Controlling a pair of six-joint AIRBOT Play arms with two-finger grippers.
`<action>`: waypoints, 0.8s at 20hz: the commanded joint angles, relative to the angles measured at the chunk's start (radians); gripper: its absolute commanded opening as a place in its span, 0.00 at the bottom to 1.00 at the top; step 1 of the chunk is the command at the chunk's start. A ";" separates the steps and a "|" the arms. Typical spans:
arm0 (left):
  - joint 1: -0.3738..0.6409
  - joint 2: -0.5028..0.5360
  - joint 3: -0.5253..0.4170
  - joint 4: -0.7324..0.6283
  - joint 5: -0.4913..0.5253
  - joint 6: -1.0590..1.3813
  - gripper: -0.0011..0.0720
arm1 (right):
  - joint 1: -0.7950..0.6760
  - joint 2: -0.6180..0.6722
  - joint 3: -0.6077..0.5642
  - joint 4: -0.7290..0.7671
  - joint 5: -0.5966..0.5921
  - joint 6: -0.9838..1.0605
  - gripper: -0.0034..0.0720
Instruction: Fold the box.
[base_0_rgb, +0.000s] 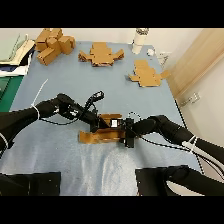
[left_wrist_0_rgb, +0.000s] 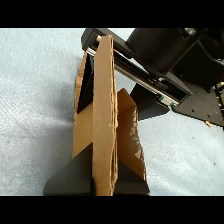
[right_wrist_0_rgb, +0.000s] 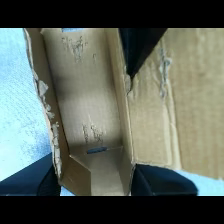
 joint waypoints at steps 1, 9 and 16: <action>0.001 0.000 0.000 0.001 0.011 -0.001 0.03 | 0.000 0.000 -0.001 0.000 0.001 0.000 0.72; 0.003 0.003 0.002 0.001 0.011 -0.053 0.50 | 0.000 0.000 -0.001 0.000 0.003 0.000 0.72; 0.084 0.097 0.007 0.129 -0.002 -0.270 0.76 | 0.000 0.000 -0.001 -0.001 0.003 0.000 0.72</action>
